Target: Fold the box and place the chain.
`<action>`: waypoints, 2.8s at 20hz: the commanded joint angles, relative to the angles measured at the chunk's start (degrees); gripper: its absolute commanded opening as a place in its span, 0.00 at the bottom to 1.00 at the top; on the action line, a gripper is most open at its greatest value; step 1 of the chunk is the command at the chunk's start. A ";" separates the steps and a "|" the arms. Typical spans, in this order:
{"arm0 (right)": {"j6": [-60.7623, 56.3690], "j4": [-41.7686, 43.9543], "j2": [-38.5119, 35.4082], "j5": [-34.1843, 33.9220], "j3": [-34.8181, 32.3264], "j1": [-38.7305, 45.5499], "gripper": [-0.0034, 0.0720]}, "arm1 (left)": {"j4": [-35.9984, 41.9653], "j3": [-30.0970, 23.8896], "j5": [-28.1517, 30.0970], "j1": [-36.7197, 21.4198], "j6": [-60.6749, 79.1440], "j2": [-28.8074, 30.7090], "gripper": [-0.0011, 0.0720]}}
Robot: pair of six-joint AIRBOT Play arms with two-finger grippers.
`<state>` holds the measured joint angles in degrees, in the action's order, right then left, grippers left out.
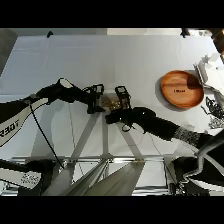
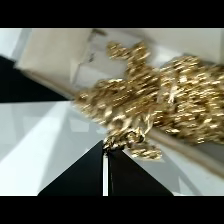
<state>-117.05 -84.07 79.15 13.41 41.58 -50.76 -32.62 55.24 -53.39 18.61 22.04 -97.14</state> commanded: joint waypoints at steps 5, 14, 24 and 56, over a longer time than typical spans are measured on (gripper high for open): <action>0.33 -0.37 -7.26 -1.27 0.02 -2.08 0.06 | 0.00 -0.02 0.02 0.04 0.00 0.04 0.23; 3.50 -3.34 -12.76 -1.38 3.54 6.69 0.06 | 0.00 -0.02 0.02 0.04 0.00 0.04 0.23; 14.71 -3.26 -13.31 13.94 3.50 2.05 0.90 | 0.00 0.00 0.02 0.04 0.00 0.02 0.23; -3.04 -4.31 1.09 3.67 0.57 1.97 0.80 | 0.00 -0.02 0.02 0.04 0.00 0.02 0.23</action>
<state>-120.01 -88.38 80.12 17.61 42.17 -48.84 -32.58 55.24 -53.36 18.61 21.96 -97.14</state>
